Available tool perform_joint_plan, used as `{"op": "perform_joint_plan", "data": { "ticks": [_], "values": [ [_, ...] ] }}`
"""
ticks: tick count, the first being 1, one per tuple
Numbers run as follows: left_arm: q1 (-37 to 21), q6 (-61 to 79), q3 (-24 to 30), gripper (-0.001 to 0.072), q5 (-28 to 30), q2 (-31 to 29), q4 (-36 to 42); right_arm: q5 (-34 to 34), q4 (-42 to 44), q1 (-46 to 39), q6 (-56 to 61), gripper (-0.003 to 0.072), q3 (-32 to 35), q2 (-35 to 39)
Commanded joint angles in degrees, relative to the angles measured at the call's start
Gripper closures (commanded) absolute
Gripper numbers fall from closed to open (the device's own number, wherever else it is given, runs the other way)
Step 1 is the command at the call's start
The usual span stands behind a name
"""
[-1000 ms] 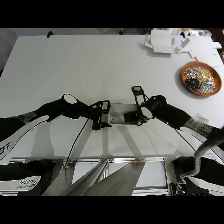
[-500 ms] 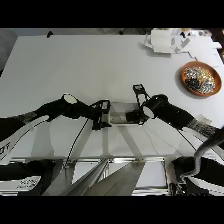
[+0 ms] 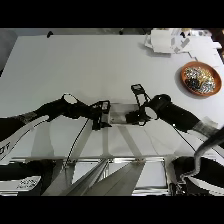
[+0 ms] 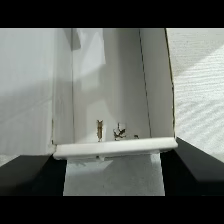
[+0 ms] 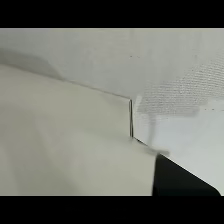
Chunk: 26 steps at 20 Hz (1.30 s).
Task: Fold the box and place the chain.
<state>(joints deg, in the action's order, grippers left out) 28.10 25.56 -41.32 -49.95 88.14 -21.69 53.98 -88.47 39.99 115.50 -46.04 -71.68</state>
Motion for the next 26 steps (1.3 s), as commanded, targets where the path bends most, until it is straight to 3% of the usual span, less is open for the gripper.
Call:
{"op": "perform_joint_plan", "data": {
  "ticks": [1, 5, 9, 16, 21, 26],
  "values": [
    [-0.04, -0.04, 0.0, 0.0574, 0.0, -0.02, 0.07, 4.74, -2.25, -0.07, -7.74, 0.0324, -0.17, 6.62],
    [-0.04, -0.07, 0.0, 0.0574, 0.0, -0.02, 0.07, 12.17, -3.19, -5.2, -13.6, 0.0372, -6.58, 14.8],
    [-0.04, -0.07, 0.0, 0.0574, -0.02, -0.02, 0.07, 12.85, -3.23, -18.78, -21.38, 0.0406, -17.59, 14.19],
    [-0.04, -0.04, 0.0, 0.0574, -0.02, -0.02, 0.07, 12.46, -3.19, -45.33, -29.18, 0.0407, -29.2, 2.54],
    [-0.04, -0.07, 0.0, 0.0574, -0.02, -0.02, 0.07, 9.86, -3.21, -54.36, -32.5, 0.0407, -29.57, -4.96],
    [-0.04, -0.04, 0.0, 0.0574, 0.0, -0.02, 0.07, 9.49, -3.04, -58.55, -33.55, 0.0407, -34.16, -13.07]
  ]
}}
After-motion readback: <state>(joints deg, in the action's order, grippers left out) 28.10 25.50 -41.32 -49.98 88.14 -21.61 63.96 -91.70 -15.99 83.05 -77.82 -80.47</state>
